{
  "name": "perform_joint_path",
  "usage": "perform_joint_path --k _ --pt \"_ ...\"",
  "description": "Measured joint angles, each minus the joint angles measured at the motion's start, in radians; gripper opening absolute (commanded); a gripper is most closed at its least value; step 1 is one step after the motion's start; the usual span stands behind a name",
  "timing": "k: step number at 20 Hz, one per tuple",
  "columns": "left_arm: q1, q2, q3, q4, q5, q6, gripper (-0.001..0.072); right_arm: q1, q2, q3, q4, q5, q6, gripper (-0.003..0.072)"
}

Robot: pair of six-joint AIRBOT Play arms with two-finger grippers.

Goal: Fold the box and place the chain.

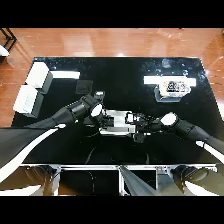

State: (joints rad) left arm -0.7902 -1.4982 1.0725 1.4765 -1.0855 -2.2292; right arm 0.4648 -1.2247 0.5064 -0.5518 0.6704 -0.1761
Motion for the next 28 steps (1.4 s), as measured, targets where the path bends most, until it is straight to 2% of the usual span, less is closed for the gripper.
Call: perform_joint_path --k 6,9,15,16,18,23,24,25,27,28 --pt "0.000 -0.001 0.000 -0.001 0.001 0.004 0.0352 0.000 0.000 0.000 0.000 0.000 0.000 0.0353" --pt "0.000 -0.001 0.000 -0.003 0.003 0.004 0.0242 0.000 0.000 0.000 0.000 0.000 0.000 0.0353" --pt "0.000 -0.001 0.000 -0.012 0.002 0.004 0.0228 0.000 0.000 0.000 0.000 0.000 0.000 0.0353" --pt "0.000 -0.001 0.000 -0.014 0.000 0.004 0.0130 0.000 0.000 0.000 0.000 0.000 0.000 0.0353" --pt "0.000 -0.001 0.000 -0.014 -0.005 0.004 0.0018 0.000 0.000 0.000 0.001 0.002 0.000 0.0353" --pt "0.000 -0.001 0.000 -0.018 -0.008 0.019 0.0018 0.000 0.000 0.000 0.001 0.002 0.001 0.0353" --pt "0.000 -0.001 0.000 -0.018 -0.010 0.020 0.0023 0.000 0.000 0.000 0.001 0.002 0.001 0.0353" --pt "0.000 -0.001 0.000 -0.019 -0.011 0.021 0.0075 0.000 0.000 0.000 0.001 0.002 0.001 0.0353" --pt "0.000 0.000 0.001 -0.021 -0.021 0.027 0.0356 0.000 0.000 0.000 -0.001 0.001 -0.003 0.0353" --pt "0.000 0.003 0.002 -0.024 -0.027 0.027 0.0425 0.000 0.000 0.000 -0.001 0.001 -0.003 0.0353"
